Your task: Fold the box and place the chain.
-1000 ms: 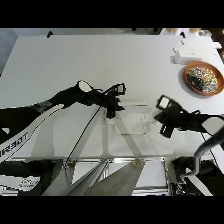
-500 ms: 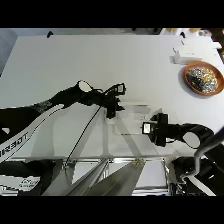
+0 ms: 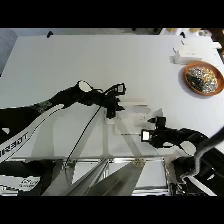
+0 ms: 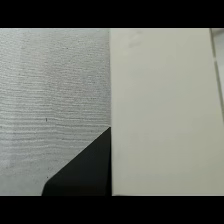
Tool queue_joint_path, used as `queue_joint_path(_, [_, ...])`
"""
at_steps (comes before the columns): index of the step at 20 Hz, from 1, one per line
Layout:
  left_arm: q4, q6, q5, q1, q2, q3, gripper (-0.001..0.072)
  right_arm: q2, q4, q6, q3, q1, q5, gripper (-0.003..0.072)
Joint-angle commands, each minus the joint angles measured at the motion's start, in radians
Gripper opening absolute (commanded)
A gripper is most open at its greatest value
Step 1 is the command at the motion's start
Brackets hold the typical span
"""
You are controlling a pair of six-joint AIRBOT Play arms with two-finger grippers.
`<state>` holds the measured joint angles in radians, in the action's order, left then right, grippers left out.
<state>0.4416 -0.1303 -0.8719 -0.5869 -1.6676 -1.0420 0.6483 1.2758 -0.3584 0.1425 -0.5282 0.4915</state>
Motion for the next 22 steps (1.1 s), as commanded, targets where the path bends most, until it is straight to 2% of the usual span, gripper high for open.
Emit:
queue_joint_path(1, [0.0,0.0,0.0,0.0,-0.001,0.0,0.0012,0.015,0.005,0.001,-0.004,-0.005,-0.089,0.07])
queue_joint_path(5, [0.0,0.0,0.0,0.0,-0.001,0.0,0.0012,0.015,0.007,0.001,0.002,-0.005,-0.109,0.07])
queue_joint_path(9, [0.0,0.0,0.0,0.0,-0.001,0.0,0.0012,0.015,0.005,0.001,0.068,-0.001,-0.002,0.0696])
queue_joint_path(16, [0.0,0.0,0.0,-0.001,-0.001,0.0,0.0012,0.021,-0.152,0.134,0.143,0.154,0.068,0.0691])
queue_joint_path(20, [0.0,0.0,0.0,0.0,-0.001,0.0,0.0012,0.092,-0.293,0.215,0.2,0.221,0.077,0.0691])
queue_joint_path(22, [0.0,0.0,0.0,0.0,-0.001,0.0,0.0012,0.13,-0.309,0.288,0.221,0.221,0.097,0.0692])
